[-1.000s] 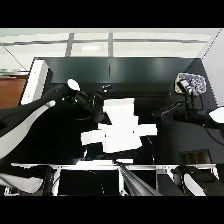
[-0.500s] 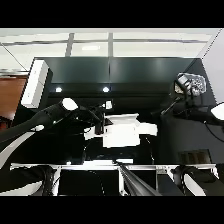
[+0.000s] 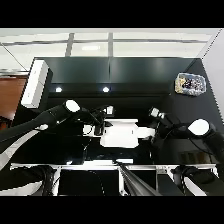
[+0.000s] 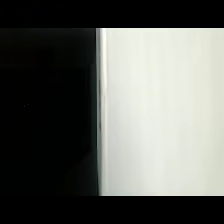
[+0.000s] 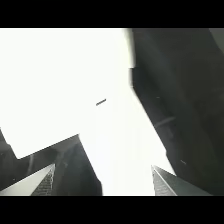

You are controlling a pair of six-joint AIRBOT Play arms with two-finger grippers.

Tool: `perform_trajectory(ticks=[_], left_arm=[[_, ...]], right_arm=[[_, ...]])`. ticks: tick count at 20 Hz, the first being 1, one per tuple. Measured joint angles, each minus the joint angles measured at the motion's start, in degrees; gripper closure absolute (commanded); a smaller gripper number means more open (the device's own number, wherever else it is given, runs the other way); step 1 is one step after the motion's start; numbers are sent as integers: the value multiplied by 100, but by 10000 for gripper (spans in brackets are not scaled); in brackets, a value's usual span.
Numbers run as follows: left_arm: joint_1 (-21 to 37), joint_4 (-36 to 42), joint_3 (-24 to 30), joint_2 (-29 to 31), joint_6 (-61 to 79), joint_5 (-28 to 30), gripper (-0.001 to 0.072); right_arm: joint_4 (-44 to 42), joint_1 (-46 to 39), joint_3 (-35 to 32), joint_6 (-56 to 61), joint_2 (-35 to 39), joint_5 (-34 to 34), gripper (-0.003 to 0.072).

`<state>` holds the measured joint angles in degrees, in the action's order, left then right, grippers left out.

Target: Fold the box and place the chain.

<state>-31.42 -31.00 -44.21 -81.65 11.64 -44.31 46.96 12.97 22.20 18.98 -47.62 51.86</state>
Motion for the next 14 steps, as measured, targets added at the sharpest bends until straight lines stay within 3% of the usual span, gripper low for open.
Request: perform_trajectory(ticks=[9,14], left_arm=[[0,-2,0,-7,48,46,681],[0,-2,-2,-7,55,72,682]], right_arm=[[267,1043,-463,-494,-4,-1064,-23],[-52,1523,-557,-529,-4,-1576,-23]])
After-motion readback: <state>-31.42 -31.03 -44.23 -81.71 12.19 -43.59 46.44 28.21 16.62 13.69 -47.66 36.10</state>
